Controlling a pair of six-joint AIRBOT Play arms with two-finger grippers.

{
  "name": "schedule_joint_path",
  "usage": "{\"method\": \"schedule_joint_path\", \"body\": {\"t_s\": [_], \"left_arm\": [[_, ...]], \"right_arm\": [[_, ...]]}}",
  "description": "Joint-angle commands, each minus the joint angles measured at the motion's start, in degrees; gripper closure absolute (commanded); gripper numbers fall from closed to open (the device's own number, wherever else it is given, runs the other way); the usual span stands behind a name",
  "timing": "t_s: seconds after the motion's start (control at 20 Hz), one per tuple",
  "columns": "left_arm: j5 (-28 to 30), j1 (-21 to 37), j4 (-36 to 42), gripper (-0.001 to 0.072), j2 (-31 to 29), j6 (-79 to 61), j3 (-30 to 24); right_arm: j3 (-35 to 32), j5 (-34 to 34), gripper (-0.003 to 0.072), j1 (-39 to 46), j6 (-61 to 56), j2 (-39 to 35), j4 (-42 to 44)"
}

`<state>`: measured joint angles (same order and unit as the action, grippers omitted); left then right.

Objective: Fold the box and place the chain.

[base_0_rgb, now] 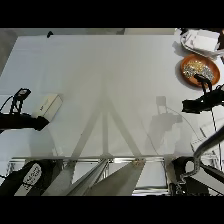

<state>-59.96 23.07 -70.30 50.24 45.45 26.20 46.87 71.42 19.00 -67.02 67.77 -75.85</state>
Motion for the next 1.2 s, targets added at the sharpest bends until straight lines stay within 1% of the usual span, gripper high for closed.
{"method": "schedule_joint_path", "body": {"t_s": [0.0, 0.05, 0.15, 0.25, 0.3, 0.35, 0.5, 0.7, 0.85, 0.95, 1.0, 1.05, 1.1, 1.15], "left_arm": [[-1.2, 0.1, -0.2, 0.029, 0.0, 0.1, 0.0], [-1.4, 0.1, -0.2, 0.0225, 0.0, 0.0, 0.0], [-2.3, 0.0, -0.2, 0.0058, 0.0, 0.0, 0.0], [-2.6, 0.0, -0.1, 0.0051, 0.0, 0.1, 0.0], [-2.7, 0.0, -0.1, 0.0039, 0.0, 0.1, 0.0], [-2.9, 0.0, -0.2, 0.001, -0.1, 0.3, 0.0], [-2.8, 0.0, -1.3, 0.001, -2.0, 1.5, 0.0], [-2.8, -1.0, -2.3, 0.001, -9.9, 1.5, 0.0], [-3.5, -4.3, -2.4, 0.0012, -17.7, 1.5, 0.0], [-6.2, -7.6, -1.9, 0.0015, -22.4, 1.5, 0.0], [-8.0, -9.1, -1.3, 0.0021, -24.3, 1.5, 0.0], [-10.2, -10.4, -0.5, 0.0097, -25.7, 1.5, 0.0], [-12.9, -11.6, 0.5, 0.0235, -26.9, 1.5, 0.0], [-15.2, -12.5, 1.6, 0.0339, -27.5, 1.5, 0.0]], "right_arm": [[0.0, 0.0, 0.0676, 0.0, 0.0, 0.0, 0.0], [0.0, 0.2, 0.0676, 0.0, 0.0, 0.0, 0.0], [0.0, 0.3, 0.0676, 0.0, 0.0, 0.0, 0.0], [0.0, 0.6, 0.0676, 0.0, 0.0, 0.0, 0.0], [0.0, 0.8, 0.0676, 0.0, 0.0, 0.0, 0.0], [0.0, 1.0, 0.0676, 0.0, 0.0, 0.0, 0.0], [0.0, 1.4, 0.0675, 0.0, 0.0, 0.0, 0.0], [0.0, 1.2, 0.0675, 0.0, 0.0, 0.0, 0.1], [0.0, 1.1, 0.0674, 0.0, 0.0, 0.0, 0.2], [0.0, 0.5, 0.0675, 0.0, -0.1, 0.0, 0.2], [0.0, -0.2, 0.0675, 0.0, -0.1, 0.0, 0.2], [0.0, -1.0, 0.0675, 0.0, -0.1, 0.0, 0.2], [0.0, -1.2, 0.0675, 0.0, 0.0, 0.0, 0.2], [0.0, -1.1, 0.0675, 0.0, 0.0, 0.0, 0.2]]}}
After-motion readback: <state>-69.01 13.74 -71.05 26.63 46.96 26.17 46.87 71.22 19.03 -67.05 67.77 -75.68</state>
